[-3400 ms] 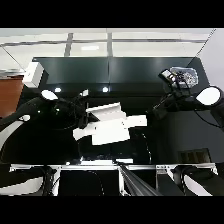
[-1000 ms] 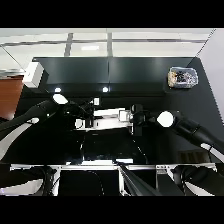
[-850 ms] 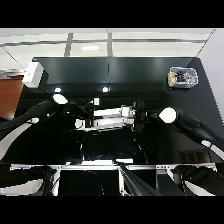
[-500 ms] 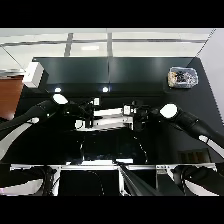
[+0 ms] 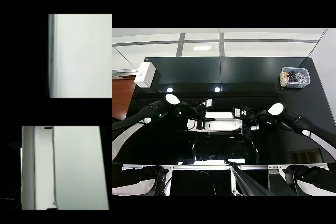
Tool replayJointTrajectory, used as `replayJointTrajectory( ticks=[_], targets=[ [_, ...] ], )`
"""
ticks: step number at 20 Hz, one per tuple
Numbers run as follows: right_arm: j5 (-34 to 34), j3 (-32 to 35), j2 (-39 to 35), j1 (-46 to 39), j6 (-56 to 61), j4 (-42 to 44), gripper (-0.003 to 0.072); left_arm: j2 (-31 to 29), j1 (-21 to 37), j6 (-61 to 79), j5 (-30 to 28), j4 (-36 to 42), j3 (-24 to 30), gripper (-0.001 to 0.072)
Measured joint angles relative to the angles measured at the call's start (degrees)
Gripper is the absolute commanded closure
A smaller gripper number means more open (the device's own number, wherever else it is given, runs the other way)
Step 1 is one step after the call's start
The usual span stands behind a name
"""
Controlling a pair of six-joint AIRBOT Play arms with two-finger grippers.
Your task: Fold the box and place the chain.
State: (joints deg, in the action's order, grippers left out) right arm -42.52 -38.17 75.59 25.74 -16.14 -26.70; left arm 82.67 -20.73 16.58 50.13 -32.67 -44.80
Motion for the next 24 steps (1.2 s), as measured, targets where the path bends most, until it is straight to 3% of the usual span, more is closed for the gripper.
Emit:
replayJointTrajectory(
  ticks=[18, 19, 20, 24],
  targets=[
    [4.3, 0.0, 1.9, -0.1, 5.2, -3.7, -0.0012, 0.0, 0.0, -0.2, -0.1, 0.1, 0.0, 0.0680],
    [4.3, 0.0, 2.1, -0.1, 5.2, -3.7, 0.0081, 0.0, 0.0, -0.2, 0.0, 0.1, 0.0, 0.0680],
    [4.4, 0.0, 2.2, -0.1, 5.2, -3.7, 0.0122, 0.0, 0.0, -0.2, 0.0, 0.1, 0.0, 0.0680],
    [4.5, 0.0, 2.5, -0.1, 5.2, -3.7, 0.0121, 0.0, 0.0, -0.2, -0.1, 0.1, 0.0, 0.0680]
  ],
)
